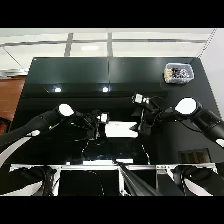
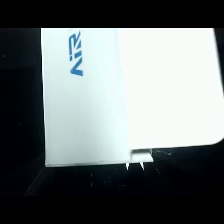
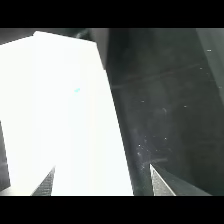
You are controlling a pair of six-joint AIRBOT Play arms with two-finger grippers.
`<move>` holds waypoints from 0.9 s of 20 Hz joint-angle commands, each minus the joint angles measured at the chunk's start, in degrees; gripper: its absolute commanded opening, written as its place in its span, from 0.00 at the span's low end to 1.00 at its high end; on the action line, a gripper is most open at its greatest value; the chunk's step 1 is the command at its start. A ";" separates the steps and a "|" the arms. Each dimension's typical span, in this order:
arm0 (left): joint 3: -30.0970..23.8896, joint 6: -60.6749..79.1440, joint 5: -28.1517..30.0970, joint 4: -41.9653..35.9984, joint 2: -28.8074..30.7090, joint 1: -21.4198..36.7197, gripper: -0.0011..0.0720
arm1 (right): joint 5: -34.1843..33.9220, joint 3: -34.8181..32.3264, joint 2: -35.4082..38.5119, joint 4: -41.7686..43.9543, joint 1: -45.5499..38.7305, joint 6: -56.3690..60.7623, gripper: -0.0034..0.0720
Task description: Fold the box and place the chain.
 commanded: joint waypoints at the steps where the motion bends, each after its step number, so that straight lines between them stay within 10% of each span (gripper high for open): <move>1: 0.07 0.00 0.00 0.02 -0.04 -0.02 0.65 | 1.18 0.31 -0.39 -1.88 1.05 -3.28 0.98; 16: 0.07 0.00 -0.04 0.02 -0.04 -0.02 0.65 | 1.95 0.28 -2.58 -4.04 3.52 -3.32 0.98; 18: 0.07 0.00 -0.02 0.04 -0.04 -0.02 0.65 | 1.73 0.35 -2.58 -4.11 3.50 -3.32 0.63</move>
